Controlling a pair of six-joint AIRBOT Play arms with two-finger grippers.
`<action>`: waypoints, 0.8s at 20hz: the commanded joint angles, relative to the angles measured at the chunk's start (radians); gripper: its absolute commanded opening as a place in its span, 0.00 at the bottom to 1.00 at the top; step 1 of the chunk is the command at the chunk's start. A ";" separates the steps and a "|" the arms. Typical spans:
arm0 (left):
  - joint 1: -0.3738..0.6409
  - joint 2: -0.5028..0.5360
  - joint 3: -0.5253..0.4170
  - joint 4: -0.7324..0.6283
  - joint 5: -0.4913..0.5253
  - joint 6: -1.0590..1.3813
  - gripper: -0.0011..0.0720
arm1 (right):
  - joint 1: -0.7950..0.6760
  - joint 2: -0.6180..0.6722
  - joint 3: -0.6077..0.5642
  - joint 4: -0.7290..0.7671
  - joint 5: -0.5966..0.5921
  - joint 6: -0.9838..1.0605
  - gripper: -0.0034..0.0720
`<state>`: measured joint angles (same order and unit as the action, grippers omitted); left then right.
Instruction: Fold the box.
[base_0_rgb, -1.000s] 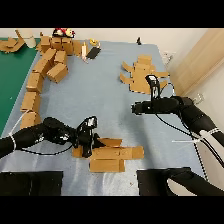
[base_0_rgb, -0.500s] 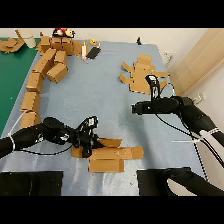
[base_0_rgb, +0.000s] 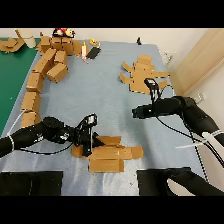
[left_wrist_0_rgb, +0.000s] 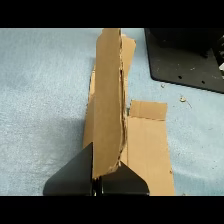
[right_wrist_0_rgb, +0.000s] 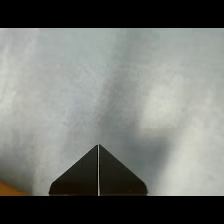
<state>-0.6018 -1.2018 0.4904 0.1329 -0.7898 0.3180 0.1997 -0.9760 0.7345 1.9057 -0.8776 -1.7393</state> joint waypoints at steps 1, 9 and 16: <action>0.001 0.001 0.001 -0.002 0.004 -0.001 0.03 | 0.005 0.063 0.001 -0.040 -0.174 0.086 0.05; 0.001 0.001 0.001 -0.002 0.004 -0.001 0.03 | 0.343 0.225 -0.045 -0.020 -0.335 0.248 0.05; 0.001 0.001 0.001 -0.002 0.004 -0.001 0.03 | 0.958 0.223 -0.199 -0.325 -0.224 0.586 0.05</action>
<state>-0.6018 -1.2018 0.4904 0.1310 -0.7856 0.3164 0.9375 -0.7559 0.5846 1.7481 -1.1320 -1.3037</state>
